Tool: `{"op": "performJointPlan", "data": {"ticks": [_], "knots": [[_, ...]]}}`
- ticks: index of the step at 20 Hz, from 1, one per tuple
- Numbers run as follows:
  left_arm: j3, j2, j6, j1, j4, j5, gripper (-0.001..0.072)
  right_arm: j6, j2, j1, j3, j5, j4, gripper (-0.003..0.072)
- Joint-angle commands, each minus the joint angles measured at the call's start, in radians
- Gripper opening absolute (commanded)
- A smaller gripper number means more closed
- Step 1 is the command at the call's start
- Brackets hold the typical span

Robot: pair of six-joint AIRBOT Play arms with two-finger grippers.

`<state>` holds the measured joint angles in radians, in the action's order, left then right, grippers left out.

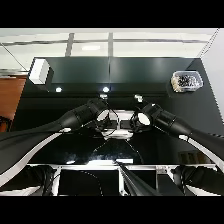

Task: Fold the box and place the chain.

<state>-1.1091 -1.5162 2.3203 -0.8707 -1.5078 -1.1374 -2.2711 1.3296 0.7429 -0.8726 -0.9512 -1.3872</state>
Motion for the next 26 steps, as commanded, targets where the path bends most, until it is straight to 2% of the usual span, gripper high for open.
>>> {"op": "performJointPlan", "data": {"ticks": [1, 5, 13, 15, 19, 20, 21, 22, 23, 24, 25, 26], "knots": [[0.000, 0.000, -0.002, 0.000, 0.002, 0.004, 0.0025, -0.001, 0.001, 0.001, -0.002, -0.006, 0.033, 0.0136], [-0.001, 0.000, -0.002, 0.000, 0.002, 0.011, 0.0025, -0.004, 0.006, -0.002, -0.002, -0.098, 0.037, 0.0137], [0.000, 0.000, -0.002, 0.000, 0.002, 0.008, 0.0025, -0.020, 0.034, -0.004, -0.002, -0.092, 0.075, 0.0135], [0.000, 0.000, -0.002, 0.000, 0.002, 0.006, 0.0025, -0.029, 0.037, -0.004, -0.003, -0.091, 0.077, 0.0007], [0.000, 0.000, -0.002, 0.000, 0.002, 0.006, 0.0025, -0.030, 0.037, -0.004, -0.018, -0.092, 0.070, 0.0007], [0.000, 0.000, -0.002, 0.000, 0.002, 0.006, 0.0025, -0.030, 0.037, -0.004, -0.019, -0.092, 0.070, 0.0019], [0.000, 0.000, -0.002, 0.000, 0.002, 0.006, 0.0025, -0.031, 0.037, -0.004, -0.020, -0.092, 0.070, 0.0180], [0.000, 0.000, -0.002, 0.000, 0.002, 0.006, 0.0025, -0.037, 0.037, -0.005, -0.020, -0.092, 0.070, 0.0212], [0.000, 0.000, -0.002, 0.000, 0.002, 0.006, 0.0025, -0.037, 0.037, -0.006, -0.020, -0.093, 0.071, 0.0209], [0.000, 0.000, -0.002, 0.000, 0.002, 0.006, 0.0025, -0.039, 0.037, -0.006, -0.020, -0.097, 0.071, 0.0149], [0.000, 0.000, -0.002, 0.000, 0.002, 0.006, 0.0025, -0.039, 0.037, -0.006, -0.020, -0.098, 0.070, 0.0051], [0.000, 0.000, -0.002, 0.000, 0.002, 0.006, 0.0025, -0.040, 0.037, -0.006, -0.020, -0.099, 0.070, 0.0050]]}}
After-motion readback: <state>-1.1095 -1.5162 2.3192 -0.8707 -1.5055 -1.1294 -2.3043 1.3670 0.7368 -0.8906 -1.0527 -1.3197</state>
